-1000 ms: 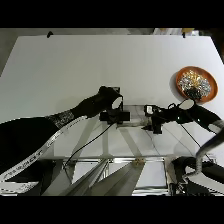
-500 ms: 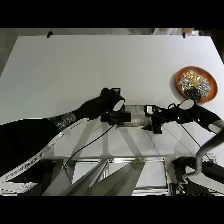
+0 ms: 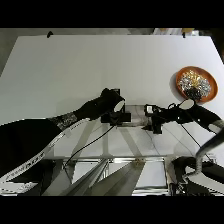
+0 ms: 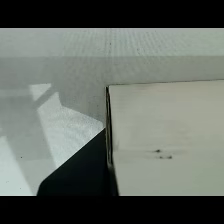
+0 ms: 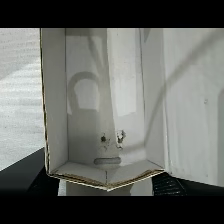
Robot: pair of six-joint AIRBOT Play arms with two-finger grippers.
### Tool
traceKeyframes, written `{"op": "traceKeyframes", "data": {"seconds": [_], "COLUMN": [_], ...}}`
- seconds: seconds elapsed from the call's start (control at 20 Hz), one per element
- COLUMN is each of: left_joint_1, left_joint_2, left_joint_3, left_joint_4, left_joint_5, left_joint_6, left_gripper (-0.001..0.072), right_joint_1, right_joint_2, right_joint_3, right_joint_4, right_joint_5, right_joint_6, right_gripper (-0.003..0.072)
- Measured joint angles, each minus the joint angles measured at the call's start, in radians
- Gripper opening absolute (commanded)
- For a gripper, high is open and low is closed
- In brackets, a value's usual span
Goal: Fold the box and place the chain.
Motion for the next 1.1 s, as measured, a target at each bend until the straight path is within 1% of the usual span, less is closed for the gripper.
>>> {"op": "traceKeyframes", "data": {"seconds": [0.1, 0.15, 0.2, 0.25, 0.3, 0.6, 0.8, 0.85, 0.9, 1.0, 1.1], "left_joint_1": [0.000, 0.000, 0.001, 0.002, 0.002, 0.004, 0.004, 0.004, 0.004, 0.005, 0.005], "left_joint_2": [0.000, 0.000, 0.000, 0.000, 0.000, 0.000, 0.000, 0.000, 0.000, 0.000, 0.000], "left_joint_3": [0.000, 0.000, 0.000, 0.000, 0.000, 0.000, 0.000, 0.000, 0.000, 0.000, 0.000], "left_joint_4": [0.001, 0.002, 0.003, 0.005, 0.006, 0.012, 0.019, 0.021, 0.018, 0.019, 0.021], "left_joint_5": [0.000, -0.001, 0.000, 0.001, 0.000, -0.006, -0.010, -0.010, -0.007, -0.013, -0.014], "left_joint_6": [0.009, 0.019, 0.037, 0.045, 0.052, 0.071, 0.080, 0.087, 0.092, 0.094, 0.099], "left_gripper": [0.0015, 0.0074, 0.0190, 0.0230, 0.0230, 0.0221, 0.0193, 0.0099, 0.0038, 0.0010, 0.0010], "right_joint_1": [0.000, 0.000, 0.000, 0.000, 0.000, 0.000, 0.000, 0.000, 0.000, 0.000, 0.000], "right_joint_2": [0.000, 0.000, 0.000, 0.000, 0.000, 0.000, 0.000, 0.000, 0.000, 0.000, 0.000], "right_joint_3": [0.000, 0.000, 0.000, 0.000, 0.000, 0.000, 0.000, 0.000, 0.000, 0.000, 0.000], "right_joint_4": [0.000, 0.000, 0.000, -0.001, -0.001, -0.001, -0.001, -0.001, 0.000, 0.005, 0.004], "right_joint_5": [0.000, 0.000, 0.000, 0.000, 0.000, 0.000, -0.001, 0.000, -0.001, 0.002, 0.002], "right_joint_6": [0.000, 0.000, -0.001, -0.002, -0.002, -0.002, -0.002, -0.002, -0.001, 0.003, 0.001], "right_gripper": [0.0299, 0.0299, 0.0299, 0.0299, 0.0299, 0.0299, 0.0299, 0.0299, 0.0299, 0.0299, 0.0299]}}
